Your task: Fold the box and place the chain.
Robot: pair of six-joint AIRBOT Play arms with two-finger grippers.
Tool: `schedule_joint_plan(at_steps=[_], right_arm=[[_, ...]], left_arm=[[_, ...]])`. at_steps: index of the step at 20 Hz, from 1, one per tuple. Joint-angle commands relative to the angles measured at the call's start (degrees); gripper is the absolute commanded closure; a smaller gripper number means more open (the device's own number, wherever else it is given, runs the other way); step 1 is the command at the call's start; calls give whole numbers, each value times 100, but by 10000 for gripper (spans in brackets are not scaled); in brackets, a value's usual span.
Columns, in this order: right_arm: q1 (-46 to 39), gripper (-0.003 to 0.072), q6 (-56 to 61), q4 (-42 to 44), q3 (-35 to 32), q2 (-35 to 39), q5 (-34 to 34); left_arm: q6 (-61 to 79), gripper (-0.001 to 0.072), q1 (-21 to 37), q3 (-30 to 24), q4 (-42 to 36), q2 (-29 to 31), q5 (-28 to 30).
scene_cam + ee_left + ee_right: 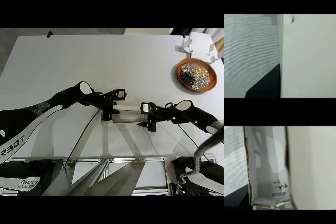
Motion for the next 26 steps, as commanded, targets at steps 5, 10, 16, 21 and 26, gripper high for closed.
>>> schedule_joint_plan(at_steps=[5, 10, 16, 21, 26], right_arm=[[-4, 216, 11, -4, 2, -2, -17], [-4, 216, 13, -4, 2, -2, -17], [-4, 216, 11, -4, 2, -2, -20], [-4, 216, 13, -4, 2, -2, -17], [-4, 216, 11, -4, 2, -2, -17]], left_arm=[[0, 698, -2, -2, 2, 2, 2], [-2, 698, -2, -2, 0, 2, 2], [13, 222, 22, -2, 33, 79, -31], [-354, 198, 116, -2, 588, 575, -280], [-1867, 202, 236, -2, 1930, 1209, -1064]])
